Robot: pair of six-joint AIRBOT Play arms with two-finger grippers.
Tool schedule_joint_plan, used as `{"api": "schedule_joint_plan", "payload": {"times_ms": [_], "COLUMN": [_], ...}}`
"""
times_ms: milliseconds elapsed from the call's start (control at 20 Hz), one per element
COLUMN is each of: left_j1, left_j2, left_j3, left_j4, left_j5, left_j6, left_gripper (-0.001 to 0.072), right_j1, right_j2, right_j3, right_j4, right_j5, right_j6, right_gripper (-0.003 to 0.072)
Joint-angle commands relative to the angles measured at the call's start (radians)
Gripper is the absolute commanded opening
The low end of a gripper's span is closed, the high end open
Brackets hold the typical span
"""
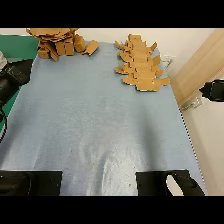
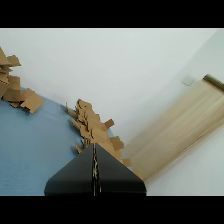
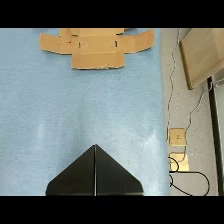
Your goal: Fold the box.
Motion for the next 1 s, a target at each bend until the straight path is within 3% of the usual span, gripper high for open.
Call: {"api": "schedule_joint_plan", "payload": {"times_ms": [0, 650, 800, 950], "left_j1": [0.0, 0.0, 0.0, 0.0], "left_j2": [0.0, 0.001, 0.0, 0.001], "left_j3": [-0.002, -0.004, -0.004, -0.002], "left_j4": [0.001, -0.003, -0.003, -0.004], "left_j5": [0.0, 0.001, 0.001, 0.001], "left_j6": [0.0, 0.0, 0.0, 0.0], "left_gripper": [0.0014, 0.0014, 0.0014, 0.0014], "right_j1": [0.0, 0.0, 0.0, 0.0], "right_j2": [0.0, -0.001, -0.005, -0.013], "right_j3": [0.001, 0.0, 0.0, 0.0], "right_j4": [0.0, 0.0, -0.004, 0.01], "right_j5": [0.0, 0.006, -0.073, -0.071], "right_j6": [0.0, 0.0, -0.01, -0.004], "right_gripper": [0.0004, 0.0003, 0.0004, 0.0004]}}
